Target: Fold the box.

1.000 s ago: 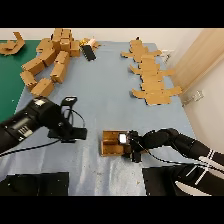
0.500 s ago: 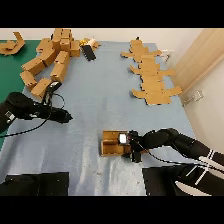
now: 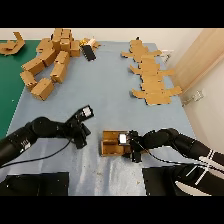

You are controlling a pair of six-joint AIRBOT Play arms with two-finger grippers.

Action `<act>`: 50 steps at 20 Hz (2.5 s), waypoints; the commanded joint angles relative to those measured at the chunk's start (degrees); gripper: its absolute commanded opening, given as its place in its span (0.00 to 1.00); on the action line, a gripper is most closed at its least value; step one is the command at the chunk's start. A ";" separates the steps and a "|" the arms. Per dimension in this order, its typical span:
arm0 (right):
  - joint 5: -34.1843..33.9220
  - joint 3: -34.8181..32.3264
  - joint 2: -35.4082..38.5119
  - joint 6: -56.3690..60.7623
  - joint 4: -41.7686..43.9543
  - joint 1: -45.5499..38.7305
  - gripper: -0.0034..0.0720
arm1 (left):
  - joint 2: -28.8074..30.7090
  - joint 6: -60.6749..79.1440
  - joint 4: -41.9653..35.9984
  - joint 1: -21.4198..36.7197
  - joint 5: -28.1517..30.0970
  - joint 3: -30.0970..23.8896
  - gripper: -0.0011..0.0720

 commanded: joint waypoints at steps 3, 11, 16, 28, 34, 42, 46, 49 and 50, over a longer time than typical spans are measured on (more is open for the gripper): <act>-0.04 0.04 0.00 -0.02 -0.02 0.02 0.72 | 0.35 6.47 2.51 -8.52 2.86 -5.88 1.00; -0.02 0.04 0.00 -0.02 -0.02 0.02 0.72 | -5.44 15.89 -3.58 -12.31 5.20 -3.02 1.00; -0.04 0.04 0.00 -0.02 -0.02 0.02 0.72 | -5.55 16.00 -7.30 -12.74 4.74 -2.60 1.00; -0.04 0.04 0.02 -0.02 -0.02 0.02 0.72 | -9.18 18.01 -8.57 -16.44 5.64 -2.19 1.00; -0.04 0.04 0.02 -0.02 -0.02 0.02 0.72 | -12.41 17.99 -11.04 -16.44 7.10 -0.20 1.00; -0.04 0.04 0.00 -0.02 -0.02 0.02 0.72 | -14.32 18.01 -11.52 -16.44 7.19 0.13 1.00; -0.02 0.04 0.02 -0.02 -0.02 0.02 0.72 | -14.56 18.01 -11.50 -16.68 7.58 0.48 1.00; -0.04 0.04 0.00 -0.02 -0.02 0.02 0.72 | -14.56 18.01 -11.52 -16.65 7.61 0.48 1.00; -0.04 0.04 0.02 -0.02 -0.02 0.02 0.72 | -14.56 17.99 -11.47 -16.65 7.61 0.48 0.88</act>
